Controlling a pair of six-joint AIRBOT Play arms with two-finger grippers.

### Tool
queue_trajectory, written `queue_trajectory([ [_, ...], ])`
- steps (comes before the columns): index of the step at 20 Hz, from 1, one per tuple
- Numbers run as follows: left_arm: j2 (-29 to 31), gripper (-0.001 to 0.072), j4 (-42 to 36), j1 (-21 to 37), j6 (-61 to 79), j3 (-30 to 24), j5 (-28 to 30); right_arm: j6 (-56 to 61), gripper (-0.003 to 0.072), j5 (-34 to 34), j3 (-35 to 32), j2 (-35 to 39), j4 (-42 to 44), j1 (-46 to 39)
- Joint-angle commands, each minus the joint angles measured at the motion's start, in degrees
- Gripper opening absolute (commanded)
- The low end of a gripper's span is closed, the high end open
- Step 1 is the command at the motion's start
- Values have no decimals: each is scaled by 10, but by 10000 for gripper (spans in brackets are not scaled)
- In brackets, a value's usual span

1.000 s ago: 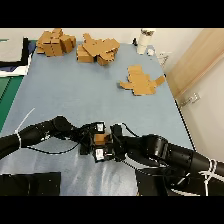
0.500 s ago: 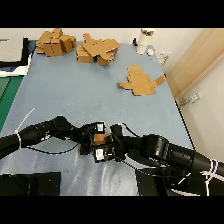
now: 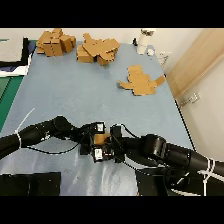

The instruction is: Fold the box.

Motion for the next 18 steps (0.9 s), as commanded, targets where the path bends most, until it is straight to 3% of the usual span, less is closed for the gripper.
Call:
queue_trajectory([
  [1, 0, 461, 0, 0, 0, 0, 0, 0, 145, -3, 0, -6, 23, 0],
  [3, 0, 461, 0, 0, 0, 0, 0, 0, 148, -15, 0, -5, 40, 0],
  [4, 0, 460, 0, 0, 0, 0, 0, 0, 186, -20, 0, -3, 44, 0],
  [6, 0, 461, 0, 0, 0, 0, 0, 5, 374, -27, 10, 20, 44, 0],
  [8, 0, 461, 0, 0, 0, 0, 0, 57, 375, -62, 30, 60, 40, -5],
  [10, 0, 460, 0, 0, 0, 0, 0, 180, 375, -106, 37, 105, 45, -14],
  [11, 0, 461, 0, 0, 0, 0, 0, 260, 366, -133, 36, 126, 51, -16],
  [12, 0, 460, 0, 0, 0, 0, 0, 356, 296, -162, 33, 144, 58, -16],
  [14, 0, 461, 0, 0, 0, 0, 0, 505, 5, -188, 9, 167, 94, -16],
  [16, 0, 461, 0, 0, 0, 0, 0, 587, 4, -158, -37, 177, 162, -16],
  [18, 0, 461, 0, 0, 0, 0, 0, 628, 5, -75, -92, 177, 248, -16],
])
